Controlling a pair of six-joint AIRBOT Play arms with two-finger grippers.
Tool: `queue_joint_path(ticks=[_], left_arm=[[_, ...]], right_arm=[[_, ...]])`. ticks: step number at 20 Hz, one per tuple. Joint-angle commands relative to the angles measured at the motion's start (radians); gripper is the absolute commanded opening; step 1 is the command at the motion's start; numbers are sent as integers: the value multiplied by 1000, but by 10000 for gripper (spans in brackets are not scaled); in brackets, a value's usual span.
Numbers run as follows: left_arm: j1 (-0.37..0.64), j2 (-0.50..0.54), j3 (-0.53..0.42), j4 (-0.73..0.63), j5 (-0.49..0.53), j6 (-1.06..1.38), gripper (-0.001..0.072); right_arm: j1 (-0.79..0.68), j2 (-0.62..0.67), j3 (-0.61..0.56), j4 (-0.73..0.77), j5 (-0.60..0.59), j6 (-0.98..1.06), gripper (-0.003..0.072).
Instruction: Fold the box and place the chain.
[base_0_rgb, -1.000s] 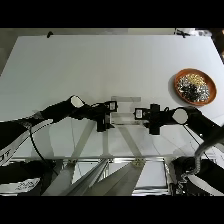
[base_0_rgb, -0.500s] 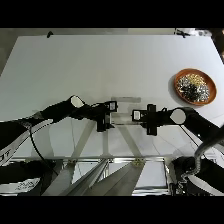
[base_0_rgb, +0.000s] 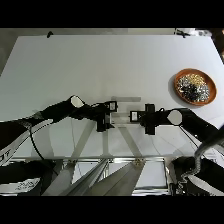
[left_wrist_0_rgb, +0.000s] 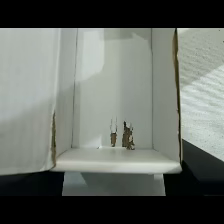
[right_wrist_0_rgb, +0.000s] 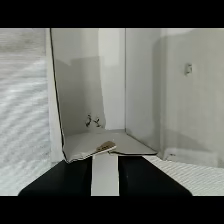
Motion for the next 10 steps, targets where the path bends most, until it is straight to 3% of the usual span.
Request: queue_joint_path(ticks=[1, 6, 8, 10], left_arm=[[0, 0, 0, 0, 0, 0, 393], [0, 0, 0, 0, 0, 0, 393], [0, 0, 0, 0, 0, 0, 393], [0, 0, 0, 0, 0, 0, 393]], right_arm=[[2, -8, 1, 16, -21, 0, 50], [2, -19, 1, 19, -11, 0, 36], [2, -20, 1, 33, 0, -2, 64], [2, -26, 1, 61, 0, -2, 163]])
